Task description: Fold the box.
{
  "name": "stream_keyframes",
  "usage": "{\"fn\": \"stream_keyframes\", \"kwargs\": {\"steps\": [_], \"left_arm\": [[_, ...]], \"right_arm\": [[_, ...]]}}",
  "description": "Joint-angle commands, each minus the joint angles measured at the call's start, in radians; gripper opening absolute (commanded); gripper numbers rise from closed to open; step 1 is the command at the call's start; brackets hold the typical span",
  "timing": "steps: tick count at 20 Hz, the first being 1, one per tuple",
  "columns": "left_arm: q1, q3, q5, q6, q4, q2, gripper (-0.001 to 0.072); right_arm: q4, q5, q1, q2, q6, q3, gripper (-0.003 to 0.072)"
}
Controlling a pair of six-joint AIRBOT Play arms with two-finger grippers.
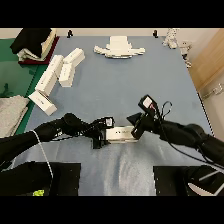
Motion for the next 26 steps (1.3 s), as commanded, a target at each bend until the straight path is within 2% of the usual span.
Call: {"fn": "stream_keyframes", "kwargs": {"steps": [1, 5, 7, 9, 13, 19, 23, 26], "left_arm": [[0.0, 0.0, 0.0, 0.0, 0.0, 0.001, 0.0482], [0.0, 0.0, 0.0, 0.0, 0.0, 0.001, 0.0482], [0.0, 0.0, 0.0, 0.0, 0.0, 0.001, 0.0482], [0.0, 0.0, 0.0, 0.0, 0.0, 0.001, 0.0482], [0.0, 0.0, 0.0, 0.0, 0.0, 0.001, 0.0482], [0.0, 0.0, 0.0, -0.002, -0.001, 0.001, 0.0482], [0.031, 0.003, 0.047, -0.222, 0.011, 0.035, 0.0482], [0.164, 0.003, 0.119, -0.509, 0.071, 0.109, 0.0482]], "right_arm": [[-0.269, -0.296, -0.153, -0.133, 0.247, 0.224, 0.0004], [-0.496, -0.636, -0.274, -0.354, 0.632, 0.478, 0.0004], [-0.542, -0.757, -0.311, -0.449, 0.73, 0.552, 0.0004], [-0.547, -0.824, -0.333, -0.521, 0.767, 0.596, 0.0004], [-0.537, -0.798, -0.332, -0.56, 0.78, 0.602, 0.0004], [-0.536, -0.82, -0.332, -0.56, 0.779, 0.602, 0.0004], [-0.536, -0.82, -0.332, -0.56, 0.779, 0.602, 0.0004], [-0.536, -0.82, -0.332, -0.56, 0.779, 0.602, 0.0004]]}}
